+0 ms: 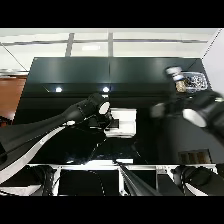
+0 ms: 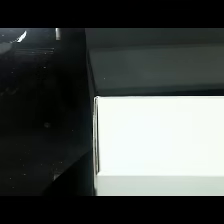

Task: Fold the box and place the chain.

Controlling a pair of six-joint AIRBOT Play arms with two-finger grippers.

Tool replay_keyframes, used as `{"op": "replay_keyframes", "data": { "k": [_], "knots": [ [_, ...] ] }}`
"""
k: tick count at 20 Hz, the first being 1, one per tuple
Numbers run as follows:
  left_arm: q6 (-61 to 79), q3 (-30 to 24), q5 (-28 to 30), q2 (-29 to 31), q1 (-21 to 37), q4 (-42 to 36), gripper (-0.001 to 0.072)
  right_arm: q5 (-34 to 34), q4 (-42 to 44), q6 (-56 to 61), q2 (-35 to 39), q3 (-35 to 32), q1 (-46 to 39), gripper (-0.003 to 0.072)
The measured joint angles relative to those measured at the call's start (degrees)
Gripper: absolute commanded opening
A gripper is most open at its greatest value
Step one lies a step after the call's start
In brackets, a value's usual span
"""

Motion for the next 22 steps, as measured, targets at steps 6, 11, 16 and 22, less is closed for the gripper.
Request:
{"op": "replay_keyframes", "data": {
  "k": [6, 11, 16, 22],
  "knots": [
    [-0.04, 0.0, -0.02, 0.0, 0.44, 0.09, 0.0028, -22.23, -12.22, 1.14, 0.02, -5.01, -23.82, 0.0716],
    [-0.04, 0.0, -0.15, 0.0, 1.07, 0.2, 0.0028, -32.76, 4.39, -2.49, -17.62, 3.45, -40.46, 0.0716],
    [-0.04, 0.0, -1.31, 0.0, 1.36, 0.17, 0.0028, -22.01, 20.35, -0.9, -37.48, 24.28, -48.09, 0.0573],
    [-0.04, 0.0, -1.49, 0.0, 1.4, 0.15, 0.0028, -15.41, 29.14, 3.1, -49.05, 35.69, -50.53, 0.0569]
  ]
}}
